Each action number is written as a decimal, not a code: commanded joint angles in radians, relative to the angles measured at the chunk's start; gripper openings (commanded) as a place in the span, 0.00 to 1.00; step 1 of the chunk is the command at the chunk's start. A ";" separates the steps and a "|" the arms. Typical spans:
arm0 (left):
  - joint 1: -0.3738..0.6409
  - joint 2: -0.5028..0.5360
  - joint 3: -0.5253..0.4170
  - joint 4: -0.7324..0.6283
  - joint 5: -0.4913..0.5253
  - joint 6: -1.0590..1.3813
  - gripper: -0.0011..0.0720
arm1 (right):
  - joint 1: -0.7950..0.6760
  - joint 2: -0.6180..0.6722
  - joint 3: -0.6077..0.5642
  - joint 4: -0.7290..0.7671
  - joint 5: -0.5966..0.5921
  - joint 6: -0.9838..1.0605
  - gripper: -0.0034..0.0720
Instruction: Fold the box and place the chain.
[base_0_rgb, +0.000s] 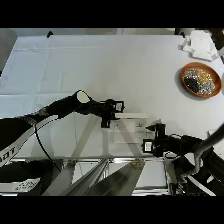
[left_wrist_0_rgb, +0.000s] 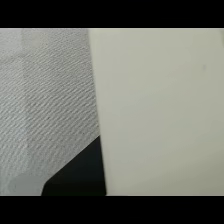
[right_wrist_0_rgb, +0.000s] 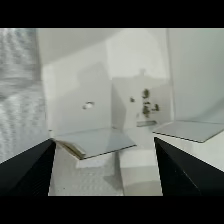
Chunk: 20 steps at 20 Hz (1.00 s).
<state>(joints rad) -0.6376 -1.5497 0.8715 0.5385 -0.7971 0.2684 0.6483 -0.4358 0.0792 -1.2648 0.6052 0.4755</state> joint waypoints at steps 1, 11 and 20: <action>0.000 -0.001 -0.001 0.000 0.000 0.000 0.03 | 0.001 0.051 0.004 -0.004 0.064 0.022 0.92; 0.000 -0.001 -0.001 0.000 0.000 0.000 0.03 | 0.001 0.014 0.003 0.031 0.017 0.025 0.92; 0.000 -0.001 -0.001 0.000 0.000 0.000 0.03 | -0.015 -0.025 0.055 0.070 -0.051 0.025 0.91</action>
<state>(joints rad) -0.6376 -1.5497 0.8711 0.5385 -0.7971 0.2684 0.6441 -0.4564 0.1062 -1.2053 0.5579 0.5003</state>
